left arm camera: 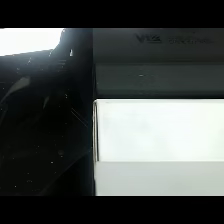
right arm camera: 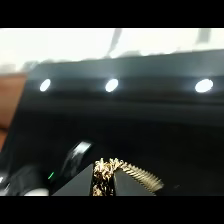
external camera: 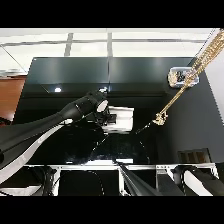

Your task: Fold the box and place the chain.

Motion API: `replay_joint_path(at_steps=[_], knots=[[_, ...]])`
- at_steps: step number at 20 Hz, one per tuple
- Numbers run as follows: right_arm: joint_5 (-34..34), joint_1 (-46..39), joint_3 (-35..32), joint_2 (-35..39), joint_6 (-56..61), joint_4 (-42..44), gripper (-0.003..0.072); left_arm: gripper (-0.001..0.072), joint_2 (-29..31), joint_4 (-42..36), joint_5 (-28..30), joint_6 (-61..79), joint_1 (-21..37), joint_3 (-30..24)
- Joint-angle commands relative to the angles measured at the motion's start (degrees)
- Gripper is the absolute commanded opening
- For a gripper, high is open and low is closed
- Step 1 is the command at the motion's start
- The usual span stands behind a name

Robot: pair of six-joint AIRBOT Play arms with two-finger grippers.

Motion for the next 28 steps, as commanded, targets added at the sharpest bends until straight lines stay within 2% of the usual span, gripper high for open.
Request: replay_joint_path(at_steps=[1,4,8,13,16,20,24,25,26,28], knots=[[3.87,6.36,-2.1,0.5,-0.02,1.62,0.001,0.0028,0.02,0.0,-0.02,0.0,0.04,0.07],[-0.61,16.83,-9.22,0.52,-0.02,-1.22,0.001,0.0027,0.02,0.0,0.0,0.0,0.04,0.04],[-12.31,28.13,-22.47,0.39,-0.07,-1.25,0.0011,0.0028,0.02,-0.11,-0.02,0.0,0.04,0.04],[-25.75,35.36,-36.76,0.39,0.04,-1.11,0.0012,0.0028,0.02,-0.17,-0.02,0.0,0.04,0.04],[-32.24,36.85,-44.17,0.22,0.22,-0.79,0.0013,0.0028,0.02,-0.17,-0.04,0.0,0.04,0.04],[-33.94,36.81,-48.89,-0.48,0.24,-0.33,0.0014,0.0028,0.02,-0.17,-0.2,0.0,0.04,0.04],[-34.64,36.81,-49.94,-0.48,0.24,-0.42,0.0021,0.0028,0.02,-0.17,-0.2,0.0,0.04,0.04],[-34.95,36.79,-49.94,-0.48,0.39,-0.42,0.019,0.0028,0.02,-0.17,-0.2,0.0,0.04,0.04],[-34.77,36.37,-49.94,-0.46,0.39,-0.57,0.0323,0.0028,0.02,-0.17,-0.2,0.0,0.04,0.04],[-31.28,33.4,-49.94,-0.28,0.33,-1.86,0.0319,0.0028,0.02,-0.2,-0.26,0.0,0.04,0.04]])
